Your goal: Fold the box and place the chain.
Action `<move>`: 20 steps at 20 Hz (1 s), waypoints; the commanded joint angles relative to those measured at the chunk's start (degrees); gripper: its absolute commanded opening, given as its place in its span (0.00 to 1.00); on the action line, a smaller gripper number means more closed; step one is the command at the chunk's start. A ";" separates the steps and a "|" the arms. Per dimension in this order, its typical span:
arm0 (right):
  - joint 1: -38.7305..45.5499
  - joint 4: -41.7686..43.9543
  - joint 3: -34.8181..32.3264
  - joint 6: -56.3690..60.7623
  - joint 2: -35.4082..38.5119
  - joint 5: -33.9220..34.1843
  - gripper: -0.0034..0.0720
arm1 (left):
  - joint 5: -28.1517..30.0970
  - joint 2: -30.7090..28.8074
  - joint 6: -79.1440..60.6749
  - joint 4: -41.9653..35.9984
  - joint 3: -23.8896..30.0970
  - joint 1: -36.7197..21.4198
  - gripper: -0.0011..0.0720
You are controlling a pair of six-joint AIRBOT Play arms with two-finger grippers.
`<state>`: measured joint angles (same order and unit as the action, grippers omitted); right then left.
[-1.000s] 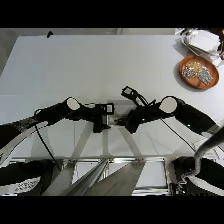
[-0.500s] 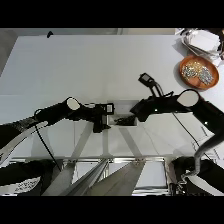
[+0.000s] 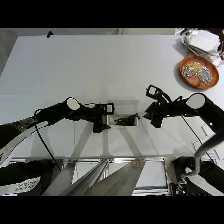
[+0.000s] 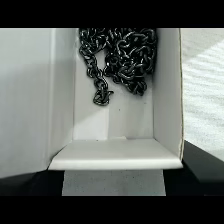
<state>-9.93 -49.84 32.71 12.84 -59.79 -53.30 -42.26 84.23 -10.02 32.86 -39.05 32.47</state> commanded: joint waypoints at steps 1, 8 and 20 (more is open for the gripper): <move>0.35 4.42 -1.31 -14.93 -2.78 1.70 0.40 | 0.02 -0.02 -0.02 0.02 0.02 0.02 0.39; -4.74 5.49 -1.29 -20.41 -9.05 7.96 0.40 | 0.02 -0.02 0.00 0.00 0.02 0.02 0.39; -5.77 5.31 -1.29 -20.35 -9.66 11.39 0.18 | 0.00 -0.02 -0.02 0.02 0.02 0.02 0.39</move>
